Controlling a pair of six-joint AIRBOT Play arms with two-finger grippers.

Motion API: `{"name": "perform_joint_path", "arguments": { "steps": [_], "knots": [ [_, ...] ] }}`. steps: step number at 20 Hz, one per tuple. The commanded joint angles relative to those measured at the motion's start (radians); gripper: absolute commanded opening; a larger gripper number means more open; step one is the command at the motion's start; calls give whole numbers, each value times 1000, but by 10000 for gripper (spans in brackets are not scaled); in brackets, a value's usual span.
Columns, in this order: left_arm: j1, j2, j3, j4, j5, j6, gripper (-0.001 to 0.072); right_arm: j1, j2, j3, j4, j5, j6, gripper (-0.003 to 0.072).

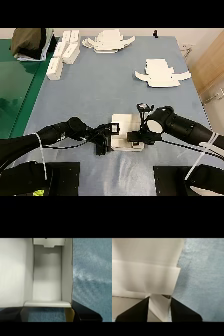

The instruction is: Fold the box.

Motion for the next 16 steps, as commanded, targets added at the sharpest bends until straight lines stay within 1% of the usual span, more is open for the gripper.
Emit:
{"name": "perform_joint_path", "arguments": {
  "steps": [1,2,3,4,5,6,7,11,12,13,14,15,16],
  "knots": [
    [0,0,1,0,0,0,512,61,-49,32,-74,74,159,354],
    [0,0,1,0,0,0,512,61,-50,32,-74,74,170,336],
    [0,0,1,0,0,0,512,61,-50,32,-76,74,179,333],
    [0,0,1,0,0,0,512,61,-50,32,-80,74,185,260],
    [0,0,1,0,0,0,512,61,-50,32,-89,74,185,148],
    [0,0,1,0,0,0,512,61,-50,32,-98,74,184,92],
    [0,0,1,0,0,0,512,61,-50,32,-107,74,184,11],
    [0,0,1,0,0,0,512,61,-50,32,-115,73,184,0],
    [0,0,1,0,0,0,512,61,-50,32,-117,69,184,1],
    [0,0,1,0,0,0,512,61,-48,33,-117,64,183,85],
    [0,0,1,0,0,0,512,61,-46,33,-117,64,183,311],
    [0,0,1,0,0,0,512,61,-43,35,-116,67,183,354],
    [0,0,1,0,0,0,512,61,-37,43,-115,67,179,357]
  ]
}}
